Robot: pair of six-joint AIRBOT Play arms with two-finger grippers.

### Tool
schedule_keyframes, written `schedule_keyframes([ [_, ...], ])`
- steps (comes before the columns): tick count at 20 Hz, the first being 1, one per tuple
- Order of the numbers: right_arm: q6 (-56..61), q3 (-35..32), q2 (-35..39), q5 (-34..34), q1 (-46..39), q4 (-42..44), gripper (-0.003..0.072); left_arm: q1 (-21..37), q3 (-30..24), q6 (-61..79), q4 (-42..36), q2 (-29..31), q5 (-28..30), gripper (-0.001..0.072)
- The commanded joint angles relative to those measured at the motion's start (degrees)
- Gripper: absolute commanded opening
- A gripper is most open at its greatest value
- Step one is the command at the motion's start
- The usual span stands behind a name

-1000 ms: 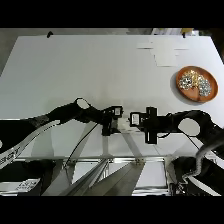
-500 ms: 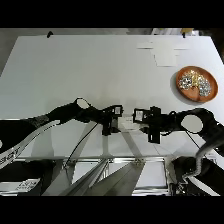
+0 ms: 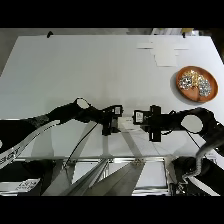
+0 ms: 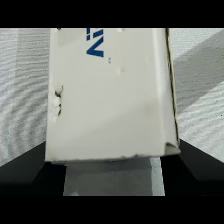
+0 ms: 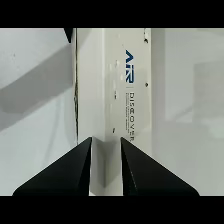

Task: Fold the box and place the chain.

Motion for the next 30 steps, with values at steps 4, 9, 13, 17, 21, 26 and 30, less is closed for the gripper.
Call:
schedule_keyframes([
  [4,-1.42,0.0,0.02,-1.79,-0.02,-0.44,0.0178,0.02,0.02,0.07,0.04,0.04,-0.04,0.0208],
  [9,-1.38,-0.92,0.02,-3.1,0.22,-0.5,0.0175,0.02,0.02,0.07,0.04,0.02,-0.02,0.0208],
  [13,-1.38,-2.67,0.02,-4.98,0.2,-0.42,0.0176,0.02,0.02,0.07,0.04,0.02,-0.04,0.0208],
  [17,-1.4,-2.67,0.02,-7.37,0.2,-0.44,0.0173,0.02,0.02,0.07,0.04,0.02,-0.04,0.0208],
  [21,-1.53,-2.67,0.02,-7.3,0.2,-0.44,0.0155,0.02,0.02,0.07,0.04,0.02,-0.02,0.0208],
  [26,-1.53,-2.82,0.02,-3.8,0.2,0.02,0.02,0.02,0.02,0.07,0.04,0.02,-0.04,0.0208],
  [30,-1.55,-2.82,0.02,-3.45,0.2,3.28,0.031,0.02,0.02,0.07,0.04,0.02,-0.04,0.0208],
])
